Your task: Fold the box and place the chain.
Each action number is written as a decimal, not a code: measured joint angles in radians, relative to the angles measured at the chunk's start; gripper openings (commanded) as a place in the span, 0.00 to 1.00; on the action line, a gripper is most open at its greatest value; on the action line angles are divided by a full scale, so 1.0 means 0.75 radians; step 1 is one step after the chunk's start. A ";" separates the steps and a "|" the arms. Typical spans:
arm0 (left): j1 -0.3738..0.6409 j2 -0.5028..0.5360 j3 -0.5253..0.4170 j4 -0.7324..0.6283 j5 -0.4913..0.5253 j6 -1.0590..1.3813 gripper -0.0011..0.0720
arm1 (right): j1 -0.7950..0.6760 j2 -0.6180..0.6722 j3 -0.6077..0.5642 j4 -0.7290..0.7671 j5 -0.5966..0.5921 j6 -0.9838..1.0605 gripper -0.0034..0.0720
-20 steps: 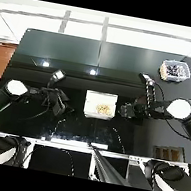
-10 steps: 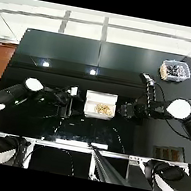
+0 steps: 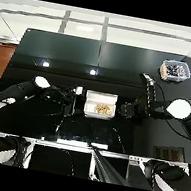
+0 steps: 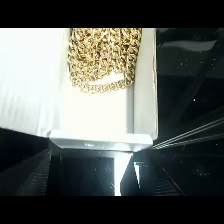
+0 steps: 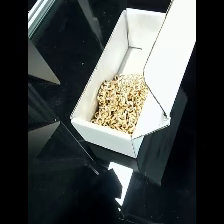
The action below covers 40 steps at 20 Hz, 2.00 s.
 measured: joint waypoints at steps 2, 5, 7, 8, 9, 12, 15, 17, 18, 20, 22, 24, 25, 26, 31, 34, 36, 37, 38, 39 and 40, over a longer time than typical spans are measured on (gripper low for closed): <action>-0.014 -0.015 0.016 0.001 0.001 -0.001 0.99 | 0.001 0.000 0.000 0.001 -0.001 0.003 0.42; -0.053 -0.048 0.054 0.005 0.021 -0.026 0.99 | 0.000 0.000 0.000 0.000 -0.006 0.003 0.42; -0.077 -0.073 0.083 0.028 0.031 -0.062 0.88 | 0.001 0.000 0.000 0.000 -0.011 0.003 0.42; -0.085 -0.081 0.094 0.043 0.031 -0.077 0.69 | 0.000 0.000 0.000 0.000 -0.011 0.003 0.42; -0.091 -0.087 0.101 0.049 0.033 -0.086 0.65 | 0.001 0.000 0.000 0.000 -0.014 0.003 0.42; -0.101 -0.097 0.114 0.065 0.033 -0.106 0.65 | 0.001 0.000 0.000 -0.002 -0.042 0.003 0.42; -0.104 -0.101 0.118 0.072 0.035 -0.115 0.65 | 0.000 0.000 0.000 -0.001 -0.114 0.003 0.79; -0.105 -0.103 0.120 0.075 0.035 -0.120 0.65 | 0.000 0.000 0.000 0.021 -0.184 0.001 0.96; -0.105 -0.103 0.120 0.075 0.035 -0.120 0.65 | 0.000 0.000 0.002 0.044 -0.217 -0.001 0.96; -0.106 -0.103 0.120 0.076 0.036 -0.121 0.65 | 0.000 0.000 0.006 0.078 -0.276 -0.017 0.96; -0.105 -0.103 0.120 0.076 0.036 -0.122 0.65 | 0.001 -0.001 0.010 0.101 -0.348 -0.046 0.96; -0.106 -0.103 0.120 0.077 0.037 -0.123 0.65 | 0.000 -0.013 0.012 0.107 -0.437 -0.106 0.96; -0.106 -0.103 0.120 0.078 0.037 -0.124 0.65 | 0.001 -0.024 0.012 0.107 -0.485 -0.149 0.96; -0.106 -0.103 0.120 0.078 0.037 -0.124 0.65 | 0.001 -0.041 0.013 0.108 -0.526 -0.196 0.96; -0.106 -0.103 0.120 0.080 0.040 -0.124 0.65 | 0.003 -0.171 0.013 0.109 -0.563 -0.452 0.96; -0.106 -0.103 0.120 0.080 0.040 -0.124 0.65 | 0.019 -0.210 0.020 0.111 -0.460 -0.651 0.96; -0.106 -0.103 0.120 0.080 0.040 -0.124 0.65 | 0.027 -0.215 0.039 0.112 -0.371 -0.815 0.96; -0.106 -0.103 0.120 0.080 0.040 -0.124 0.65 | 0.030 -0.215 0.049 0.112 -0.330 -0.888 0.96; -0.106 -0.103 0.120 0.080 0.040 -0.124 0.65 | 0.031 -0.213 0.057 0.112 -0.286 -0.965 0.96; -0.106 -0.103 0.120 0.080 0.040 -0.124 0.65 | 0.032 -0.212 0.063 0.111 -0.246 -1.040 0.96; -0.106 -0.103 0.120 0.080 0.040 -0.124 0.65 | 0.033 -0.212 0.067 0.111 -0.205 -1.118 0.96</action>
